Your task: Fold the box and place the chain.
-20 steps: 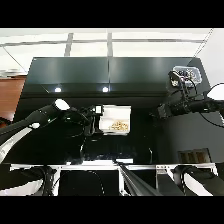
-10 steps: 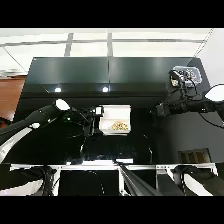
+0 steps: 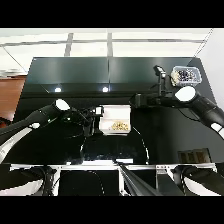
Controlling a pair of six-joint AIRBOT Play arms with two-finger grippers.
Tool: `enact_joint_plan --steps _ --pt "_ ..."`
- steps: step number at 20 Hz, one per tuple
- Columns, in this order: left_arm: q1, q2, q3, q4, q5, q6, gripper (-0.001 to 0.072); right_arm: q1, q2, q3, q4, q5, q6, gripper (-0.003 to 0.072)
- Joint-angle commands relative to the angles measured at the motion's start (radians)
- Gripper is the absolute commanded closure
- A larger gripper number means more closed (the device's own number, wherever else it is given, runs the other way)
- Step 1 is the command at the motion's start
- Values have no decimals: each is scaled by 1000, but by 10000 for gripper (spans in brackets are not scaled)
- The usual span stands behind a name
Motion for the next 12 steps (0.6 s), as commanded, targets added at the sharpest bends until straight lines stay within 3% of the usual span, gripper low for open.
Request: enact_joint_plan --steps 1,5,9,12 --pt "0 -1 0 0 2 0 315 62 -39 30 8 30 -217 32" --pt "0 -1 0 0 1 0 314 65 -39 98 -2 253 -661 31" --pt "0 -1 0 0 1 0 313 86 -39 122 -3 325 -835 32" --pt "0 -1 0 0 0 0 312 125 -40 116 -61 320 -843 31"
